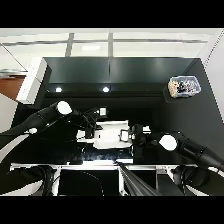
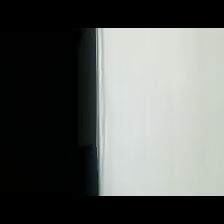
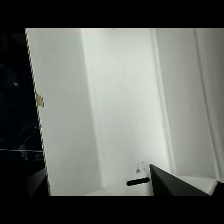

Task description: Fold the box and place the chain.

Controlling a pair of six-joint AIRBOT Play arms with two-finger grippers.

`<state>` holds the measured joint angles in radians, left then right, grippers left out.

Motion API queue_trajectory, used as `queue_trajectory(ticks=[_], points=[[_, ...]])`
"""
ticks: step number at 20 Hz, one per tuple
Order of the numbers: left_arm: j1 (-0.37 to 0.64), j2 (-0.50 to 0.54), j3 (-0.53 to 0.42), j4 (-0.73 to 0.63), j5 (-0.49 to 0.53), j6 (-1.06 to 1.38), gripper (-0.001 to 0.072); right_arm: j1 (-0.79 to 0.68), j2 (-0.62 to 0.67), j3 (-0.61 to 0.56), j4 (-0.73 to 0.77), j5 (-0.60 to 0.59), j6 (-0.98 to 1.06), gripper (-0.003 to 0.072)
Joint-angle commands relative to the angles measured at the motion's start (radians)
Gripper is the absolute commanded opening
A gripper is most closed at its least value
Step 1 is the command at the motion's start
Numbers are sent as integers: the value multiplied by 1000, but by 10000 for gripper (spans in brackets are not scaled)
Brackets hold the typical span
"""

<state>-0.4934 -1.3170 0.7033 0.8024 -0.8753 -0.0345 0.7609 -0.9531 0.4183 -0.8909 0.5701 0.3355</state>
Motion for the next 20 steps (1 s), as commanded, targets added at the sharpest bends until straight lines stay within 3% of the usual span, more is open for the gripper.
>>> queue_trajectory(ticks=[1, 14, 20], points=[[0, -1, 0, 1, -11, 1, 27, -1, 39, 23, -86, -14, 59, 710], [-5, 16, 6, 4, 8, 0, 26, -107, 45, 30, -43, -51, 95, 710], [-6, 16, 12, 9, 8, 3, 26, -136, -34, 31, 116, -50, -125, 711]])
